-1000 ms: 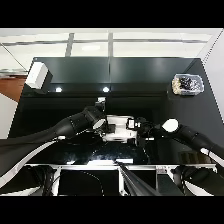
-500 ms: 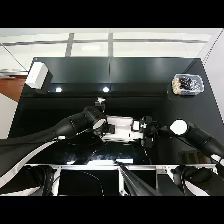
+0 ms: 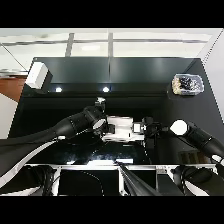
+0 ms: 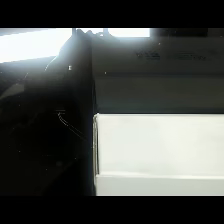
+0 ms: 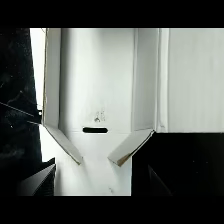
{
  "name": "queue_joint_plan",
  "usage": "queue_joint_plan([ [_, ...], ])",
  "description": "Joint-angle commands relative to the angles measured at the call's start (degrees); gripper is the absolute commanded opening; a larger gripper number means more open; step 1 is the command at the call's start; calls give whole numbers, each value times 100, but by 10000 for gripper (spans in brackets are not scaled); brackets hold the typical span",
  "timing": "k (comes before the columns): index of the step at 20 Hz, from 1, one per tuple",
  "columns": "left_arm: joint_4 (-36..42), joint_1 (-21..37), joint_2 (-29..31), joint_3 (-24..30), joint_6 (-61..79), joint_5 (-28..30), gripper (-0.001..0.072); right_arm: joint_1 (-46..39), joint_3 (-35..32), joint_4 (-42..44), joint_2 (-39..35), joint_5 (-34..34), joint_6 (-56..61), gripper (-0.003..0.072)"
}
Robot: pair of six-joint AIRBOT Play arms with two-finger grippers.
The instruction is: Fold the box and place the chain.
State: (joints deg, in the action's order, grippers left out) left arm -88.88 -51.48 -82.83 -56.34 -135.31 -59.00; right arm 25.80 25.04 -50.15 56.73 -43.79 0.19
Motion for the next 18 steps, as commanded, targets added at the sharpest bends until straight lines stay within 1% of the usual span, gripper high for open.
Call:
queue_joint_plan([
  [1,-2,0,2,-4,4,-2,23,4,0,546,-4,-44,-175,543],
  [4,-2,0,2,-4,4,-4,23,4,0,1045,-2,26,-74,171],
  [5,-2,0,2,-4,4,-7,23,17,-2,1110,-2,13,-35,155],
  [12,0,0,2,-4,4,-2,23,358,-4,1150,42,160,184,154],
  [16,0,0,2,-4,4,-2,23,507,-4,1757,350,382,179,154],
  [18,0,0,2,-4,4,-2,22,603,-7,1838,442,625,181,154],
])
